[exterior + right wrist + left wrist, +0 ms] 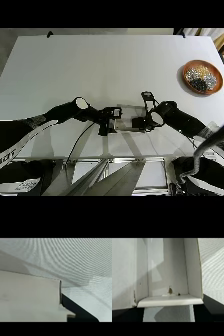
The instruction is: Fold the box and place the chain.
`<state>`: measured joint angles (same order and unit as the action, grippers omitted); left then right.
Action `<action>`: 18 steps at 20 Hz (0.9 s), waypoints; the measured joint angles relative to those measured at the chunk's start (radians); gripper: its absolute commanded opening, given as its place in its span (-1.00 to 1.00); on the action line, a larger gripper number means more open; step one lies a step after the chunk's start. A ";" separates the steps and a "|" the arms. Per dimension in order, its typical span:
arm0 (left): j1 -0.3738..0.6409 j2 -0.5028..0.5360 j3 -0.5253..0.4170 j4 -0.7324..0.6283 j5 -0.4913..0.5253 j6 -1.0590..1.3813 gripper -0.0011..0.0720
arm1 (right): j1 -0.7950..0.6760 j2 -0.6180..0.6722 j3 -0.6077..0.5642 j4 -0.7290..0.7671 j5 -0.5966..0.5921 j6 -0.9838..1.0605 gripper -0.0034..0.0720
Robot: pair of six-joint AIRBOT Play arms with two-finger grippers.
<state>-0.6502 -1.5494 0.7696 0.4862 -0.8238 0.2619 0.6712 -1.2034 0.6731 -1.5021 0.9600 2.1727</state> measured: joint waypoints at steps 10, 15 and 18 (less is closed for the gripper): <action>0.000 0.000 0.000 -0.002 0.000 -0.003 0.12 | 0.002 -0.030 0.000 -0.005 0.018 0.006 -0.87; 0.000 0.000 0.000 -0.001 0.000 -0.003 0.12 | 0.002 -0.033 0.000 -0.007 0.019 0.002 -0.76; 0.000 0.000 0.000 0.000 0.000 0.000 0.12 | 0.002 -0.033 0.000 -0.023 0.028 -0.019 0.05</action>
<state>-0.6502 -1.5494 0.7696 0.4858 -0.8234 0.2615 0.6727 -1.2362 0.6731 -1.5253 0.9882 2.1536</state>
